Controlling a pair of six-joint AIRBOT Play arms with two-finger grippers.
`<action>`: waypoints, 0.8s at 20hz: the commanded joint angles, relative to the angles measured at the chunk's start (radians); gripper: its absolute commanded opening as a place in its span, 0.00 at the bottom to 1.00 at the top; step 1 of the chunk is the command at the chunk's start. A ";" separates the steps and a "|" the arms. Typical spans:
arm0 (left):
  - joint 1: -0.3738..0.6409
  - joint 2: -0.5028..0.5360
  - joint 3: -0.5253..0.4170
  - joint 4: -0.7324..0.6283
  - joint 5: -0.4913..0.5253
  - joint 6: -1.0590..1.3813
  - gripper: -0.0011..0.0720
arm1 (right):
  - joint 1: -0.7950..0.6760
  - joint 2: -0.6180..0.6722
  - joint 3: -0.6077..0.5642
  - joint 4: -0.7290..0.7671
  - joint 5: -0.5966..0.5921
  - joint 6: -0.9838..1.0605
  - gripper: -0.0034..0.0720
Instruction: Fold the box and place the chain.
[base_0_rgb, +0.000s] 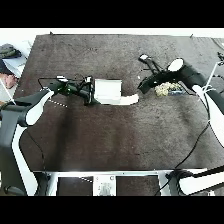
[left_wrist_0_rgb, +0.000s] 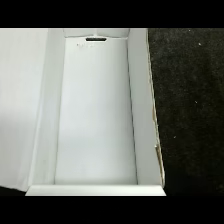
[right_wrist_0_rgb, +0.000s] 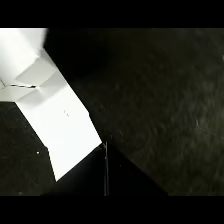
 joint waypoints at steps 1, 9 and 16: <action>0.000 -0.001 0.000 0.001 0.000 0.000 0.40 | -0.085 0.011 -0.033 0.097 0.049 0.153 0.04; 0.000 -0.001 0.000 0.001 0.000 0.000 0.40 | -0.110 -0.097 -0.167 0.270 -0.032 0.190 0.04; 0.000 -0.001 0.000 0.001 0.000 -0.003 0.40 | -0.014 -0.155 -0.166 0.438 -0.005 0.125 0.04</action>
